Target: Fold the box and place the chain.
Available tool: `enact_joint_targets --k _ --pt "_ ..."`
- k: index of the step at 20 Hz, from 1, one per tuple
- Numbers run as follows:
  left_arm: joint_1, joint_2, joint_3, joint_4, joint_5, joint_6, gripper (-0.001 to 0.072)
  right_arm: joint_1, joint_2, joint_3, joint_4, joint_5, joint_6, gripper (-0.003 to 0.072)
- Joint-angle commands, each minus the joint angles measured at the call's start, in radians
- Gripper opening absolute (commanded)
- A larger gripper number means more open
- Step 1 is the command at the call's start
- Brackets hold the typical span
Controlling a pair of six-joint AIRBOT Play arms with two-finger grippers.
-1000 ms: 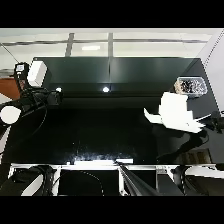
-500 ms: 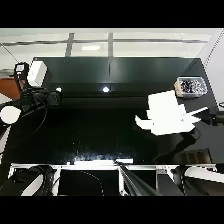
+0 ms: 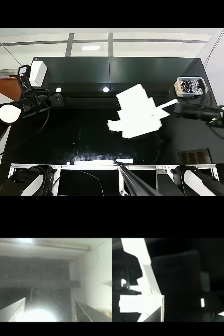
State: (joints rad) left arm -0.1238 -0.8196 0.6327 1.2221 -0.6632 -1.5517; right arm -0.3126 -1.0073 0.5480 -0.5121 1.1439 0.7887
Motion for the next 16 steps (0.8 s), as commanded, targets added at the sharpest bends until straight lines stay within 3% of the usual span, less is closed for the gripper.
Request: enact_joint_targets --k 1,3,4,6,8,11,16 --pt "-0.038 -0.038 -0.006 -0.055 -0.09 0.002 0.071 0.258 0.178 -0.16 0.139 -0.292 0.004 0.0043" --pt "-0.066 -0.122 -0.013 -0.119 -0.158 0.019 0.0708 0.406 0.199 -0.198 0.141 -0.381 0.004 0.0043" --pt "-0.066 -0.169 -0.013 -0.216 -0.185 0.083 0.0708 0.47 0.199 -0.208 0.142 -0.418 0.007 0.0043" --pt "-0.047 -0.26 -0.013 -0.561 -0.2 0.41 0.0708 0.577 0.199 -0.216 0.135 -0.475 0.029 0.0043" --pt "0.002 -0.372 -0.011 -0.834 -0.349 0.689 0.0708 0.634 0.199 -0.216 0.136 -0.505 0.043 0.0043" --pt "0.045 -0.521 -0.011 -0.874 -0.514 0.795 0.0708 0.657 0.199 -0.216 0.138 -0.513 0.045 0.0043" --pt "0.028 -0.639 -0.011 -0.912 -0.516 0.904 0.069 0.657 0.199 -0.216 0.138 -0.512 0.047 0.0043"
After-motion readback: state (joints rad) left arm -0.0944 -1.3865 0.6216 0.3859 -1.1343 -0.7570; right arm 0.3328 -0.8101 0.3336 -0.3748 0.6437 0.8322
